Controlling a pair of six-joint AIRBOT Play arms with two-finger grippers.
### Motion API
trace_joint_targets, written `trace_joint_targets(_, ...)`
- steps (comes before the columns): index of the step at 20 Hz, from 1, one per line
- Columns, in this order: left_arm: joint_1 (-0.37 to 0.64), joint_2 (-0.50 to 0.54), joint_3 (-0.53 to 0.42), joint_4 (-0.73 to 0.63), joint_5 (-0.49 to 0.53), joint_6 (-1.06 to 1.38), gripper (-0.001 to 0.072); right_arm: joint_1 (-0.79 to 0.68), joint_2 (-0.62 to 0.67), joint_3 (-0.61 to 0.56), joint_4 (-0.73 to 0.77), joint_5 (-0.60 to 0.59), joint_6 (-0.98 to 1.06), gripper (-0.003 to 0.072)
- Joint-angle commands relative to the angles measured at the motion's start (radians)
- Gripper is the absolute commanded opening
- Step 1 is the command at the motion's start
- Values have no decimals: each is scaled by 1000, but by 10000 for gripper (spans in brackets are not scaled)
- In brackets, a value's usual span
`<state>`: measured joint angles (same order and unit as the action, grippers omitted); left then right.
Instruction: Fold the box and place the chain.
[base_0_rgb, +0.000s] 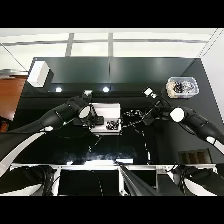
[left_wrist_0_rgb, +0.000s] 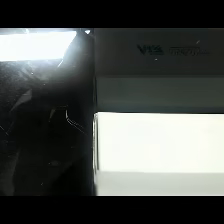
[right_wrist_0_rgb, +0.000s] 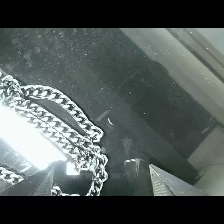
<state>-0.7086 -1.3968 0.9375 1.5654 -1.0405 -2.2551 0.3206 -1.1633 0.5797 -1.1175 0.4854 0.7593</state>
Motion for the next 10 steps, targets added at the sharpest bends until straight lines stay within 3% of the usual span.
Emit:
trace_joint_targets(1,0,0,1,-3,-1,0,34,-1,-28,0,26,-10,-23,693)
trace_joint_targets(10,0,0,1,-3,-6,0,33,55,-65,0,39,-37,-23,692)
